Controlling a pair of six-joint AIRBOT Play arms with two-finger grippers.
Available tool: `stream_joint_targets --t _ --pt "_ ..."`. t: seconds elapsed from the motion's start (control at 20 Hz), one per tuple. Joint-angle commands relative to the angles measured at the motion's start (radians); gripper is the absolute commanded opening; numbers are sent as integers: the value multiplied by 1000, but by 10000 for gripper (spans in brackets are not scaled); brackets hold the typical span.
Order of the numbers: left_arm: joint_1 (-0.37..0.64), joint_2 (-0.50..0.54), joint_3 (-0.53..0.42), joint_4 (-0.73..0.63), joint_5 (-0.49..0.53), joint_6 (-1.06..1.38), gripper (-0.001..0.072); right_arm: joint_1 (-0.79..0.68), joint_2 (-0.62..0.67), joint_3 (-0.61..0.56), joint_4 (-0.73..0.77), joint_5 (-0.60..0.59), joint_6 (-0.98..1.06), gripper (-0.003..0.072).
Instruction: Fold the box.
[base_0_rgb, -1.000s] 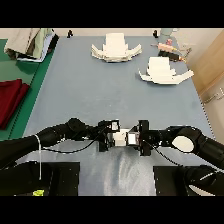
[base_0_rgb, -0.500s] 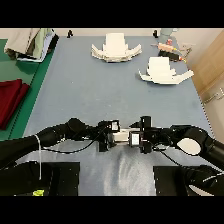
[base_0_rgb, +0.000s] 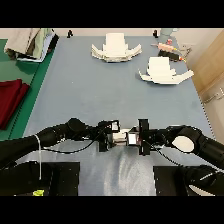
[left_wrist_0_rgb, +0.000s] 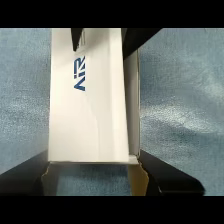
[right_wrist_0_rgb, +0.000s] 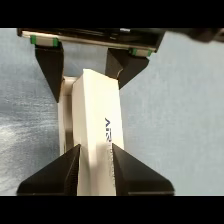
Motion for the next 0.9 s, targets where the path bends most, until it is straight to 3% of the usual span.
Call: stream_joint_targets --t 0.0,0.35,0.4,0.45,0.65,0.7,0.75,0.8,0.85 --pt "1 -1 0 -1 2 -1 422 1 -7 1 31 45 -1 286" --pt "1 -1 0 -1 2 -1 422 1 3 1 58 63 -1 299" --pt "1 -1 0 -1 2 -1 422 1 14 1 58 63 -1 316" --pt "1 -1 0 -1 2 -1 422 1 28 1 58 63 0 444" --pt "1 -1 0 -1 2 -1 422 1 77 1 80 52 42 455" --pt "1 -1 0 -1 2 -1 422 1 83 1 106 41 81 421" --pt "1 -1 0 -1 2 -1 422 1 84 1 135 23 132 318" --pt "1 -1 0 -1 2 -1 422 1 79 0 178 -8 199 96" --pt "1 -1 0 -1 2 -1 422 1 67 -2 241 -57 252 3"
